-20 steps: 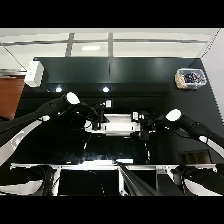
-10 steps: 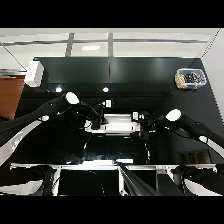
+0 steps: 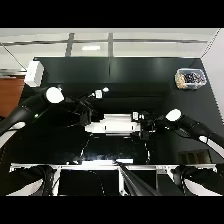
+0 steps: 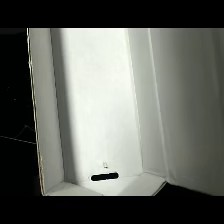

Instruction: Fold the box and place the chain.

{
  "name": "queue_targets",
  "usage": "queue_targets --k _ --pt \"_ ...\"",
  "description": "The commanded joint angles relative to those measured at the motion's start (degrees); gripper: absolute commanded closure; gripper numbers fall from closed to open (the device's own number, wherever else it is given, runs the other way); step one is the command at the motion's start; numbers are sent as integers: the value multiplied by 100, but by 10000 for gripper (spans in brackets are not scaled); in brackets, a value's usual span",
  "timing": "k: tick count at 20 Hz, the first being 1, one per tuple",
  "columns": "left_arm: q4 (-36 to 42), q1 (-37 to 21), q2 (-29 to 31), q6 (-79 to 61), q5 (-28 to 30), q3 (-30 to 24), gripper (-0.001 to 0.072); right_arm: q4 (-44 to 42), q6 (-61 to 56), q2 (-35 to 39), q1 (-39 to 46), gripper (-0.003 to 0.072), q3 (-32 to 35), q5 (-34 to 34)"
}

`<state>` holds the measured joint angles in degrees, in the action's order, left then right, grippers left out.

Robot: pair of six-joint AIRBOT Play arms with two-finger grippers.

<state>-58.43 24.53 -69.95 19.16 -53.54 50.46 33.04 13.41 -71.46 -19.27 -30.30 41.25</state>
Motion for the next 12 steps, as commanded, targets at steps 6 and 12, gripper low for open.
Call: queue_targets --k 6,12 --pt "1908 236 256 1926 -1185 -354 681 17 -4 -4 -2 528 2 9" --pt "4839 199 -713 586 1259 -623 681 17 -4 -4 -2 528 2 11"
